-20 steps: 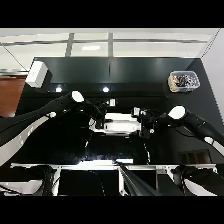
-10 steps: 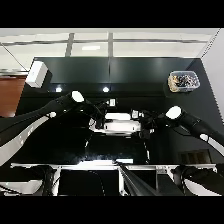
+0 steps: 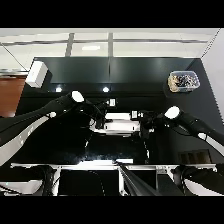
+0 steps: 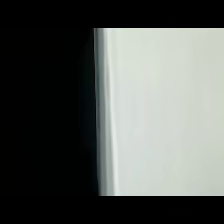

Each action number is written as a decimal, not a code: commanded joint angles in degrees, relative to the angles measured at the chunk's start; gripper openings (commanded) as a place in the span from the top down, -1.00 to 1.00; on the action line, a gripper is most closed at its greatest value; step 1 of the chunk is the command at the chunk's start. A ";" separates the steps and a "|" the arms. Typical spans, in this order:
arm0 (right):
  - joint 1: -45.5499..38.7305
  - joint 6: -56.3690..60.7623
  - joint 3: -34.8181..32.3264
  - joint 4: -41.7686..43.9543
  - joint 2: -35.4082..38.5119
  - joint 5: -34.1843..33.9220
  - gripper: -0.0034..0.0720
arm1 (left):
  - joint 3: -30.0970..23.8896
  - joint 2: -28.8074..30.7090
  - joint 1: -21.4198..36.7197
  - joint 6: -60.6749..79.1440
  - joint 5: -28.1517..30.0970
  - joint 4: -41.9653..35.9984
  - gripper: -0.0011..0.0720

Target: Fold the box and place the chain.

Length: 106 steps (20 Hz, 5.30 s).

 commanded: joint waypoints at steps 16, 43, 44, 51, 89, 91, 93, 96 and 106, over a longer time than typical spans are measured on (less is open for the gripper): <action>-1.88 0.50 -0.02 -1.31 0.74 2.16 -0.87 | 0.00 0.00 0.00 0.02 0.04 0.00 0.90; 0.13 0.50 -0.02 -0.68 0.68 0.59 0.46 | 0.74 13.09 2.95 -21.11 -6.25 17.25 -0.49; 0.13 0.50 -0.02 -0.68 0.68 0.59 0.46 | 0.74 15.06 4.04 -26.51 -9.09 20.37 -0.44; 0.13 0.50 -0.02 -0.66 0.70 0.59 0.46 | -2.86 20.00 3.08 -52.35 -23.17 14.62 0.90; 0.13 0.52 -0.02 -0.66 0.68 0.57 0.46 | -5.14 21.42 7.10 -47.80 -4.22 17.07 0.90; 0.13 0.52 -0.02 -0.68 0.68 0.57 0.46 | -11.23 25.68 10.45 -44.70 -1.55 12.81 0.90; 0.13 0.52 -0.02 -0.68 0.68 0.57 0.46 | -14.80 26.84 11.87 -30.67 -5.29 7.78 0.89; 0.13 0.52 -0.02 -0.66 0.68 0.57 0.46 | -15.43 26.10 8.66 -13.88 -5.57 7.89 -0.53; 0.13 0.52 -0.02 -0.66 0.68 0.55 0.46 | -15.39 18.78 -0.13 -10.45 6.60 8.28 -0.90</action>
